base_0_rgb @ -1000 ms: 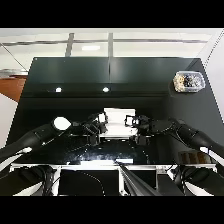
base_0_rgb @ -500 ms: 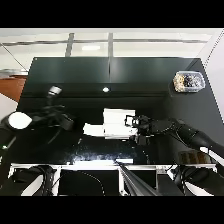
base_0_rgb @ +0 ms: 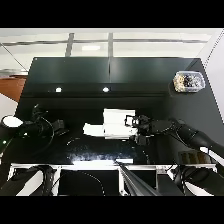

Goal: Fold the box and place the chain.

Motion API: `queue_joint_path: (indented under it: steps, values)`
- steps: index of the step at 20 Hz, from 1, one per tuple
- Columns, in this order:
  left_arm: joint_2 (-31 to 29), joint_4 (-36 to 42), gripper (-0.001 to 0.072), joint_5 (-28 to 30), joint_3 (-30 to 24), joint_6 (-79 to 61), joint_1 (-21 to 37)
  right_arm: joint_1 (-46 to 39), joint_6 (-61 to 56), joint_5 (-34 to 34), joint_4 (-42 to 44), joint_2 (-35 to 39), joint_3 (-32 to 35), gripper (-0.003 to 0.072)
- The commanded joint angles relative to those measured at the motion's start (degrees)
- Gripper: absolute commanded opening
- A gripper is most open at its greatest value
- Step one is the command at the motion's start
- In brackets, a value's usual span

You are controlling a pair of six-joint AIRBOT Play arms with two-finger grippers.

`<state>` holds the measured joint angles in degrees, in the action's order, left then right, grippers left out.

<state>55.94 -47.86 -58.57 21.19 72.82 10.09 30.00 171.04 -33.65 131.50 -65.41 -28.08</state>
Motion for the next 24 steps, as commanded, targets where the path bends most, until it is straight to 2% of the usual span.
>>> queue_joint_path:
  steps: [1, 4, 7, 9, 12, 13, 14, 15, 16, 19, 24]
  values:
    - [6.05, 9.51, 0.0025, 2.14, -0.39, -5.44, -4.48, 0.00, 0.00, -0.02, 0.02, 0.00, 0.02, 0.0359]
    - [10.49, 10.05, 0.0026, 5.57, 1.92, -5.92, -11.78, 0.00, 0.00, -0.02, 0.02, 0.00, 0.02, 0.0360]
    - [14.80, 9.97, 0.0026, 6.29, 5.33, -8.11, -19.04, 0.00, 0.00, -0.02, 0.02, 0.00, 0.02, 0.0360]
    - [17.14, 10.54, 0.0025, 7.58, 7.45, -7.87, -21.59, 0.00, 0.00, -0.02, 0.02, 0.00, 0.02, 0.0360]
    - [19.58, 11.69, 0.0027, 4.94, 10.29, -7.91, -23.52, 0.00, 0.00, -0.02, 0.02, 0.00, 0.02, 0.0360]
    - [19.65, 11.69, 0.0086, 3.91, 11.04, -7.91, -23.65, 0.00, 0.00, -0.02, 0.02, 0.00, 0.02, 0.0359]
    - [19.47, 11.65, 0.0318, 2.73, 11.74, -7.91, -23.50, 0.00, 0.00, -0.02, 0.02, 0.00, 0.02, 0.0359]
    - [19.32, 11.17, 0.0628, 1.36, 12.57, -7.82, -23.15, 0.00, 0.00, -0.02, 0.02, 0.00, 0.02, 0.0359]
    - [19.32, 10.32, 0.0719, -0.50, 13.64, -6.60, -22.69, 0.00, 0.00, -0.02, 0.02, 0.00, 0.02, 0.0359]
    - [19.26, 9.40, 0.0719, -3.74, 16.41, -3.28, -22.82, 0.00, 0.00, -0.04, 0.02, 0.00, 0.02, 0.0359]
    - [18.67, 9.33, 0.0718, -4.07, 19.69, -0.31, -26.45, 0.00, 0.00, -0.04, 0.02, 0.00, 0.02, 0.0359]
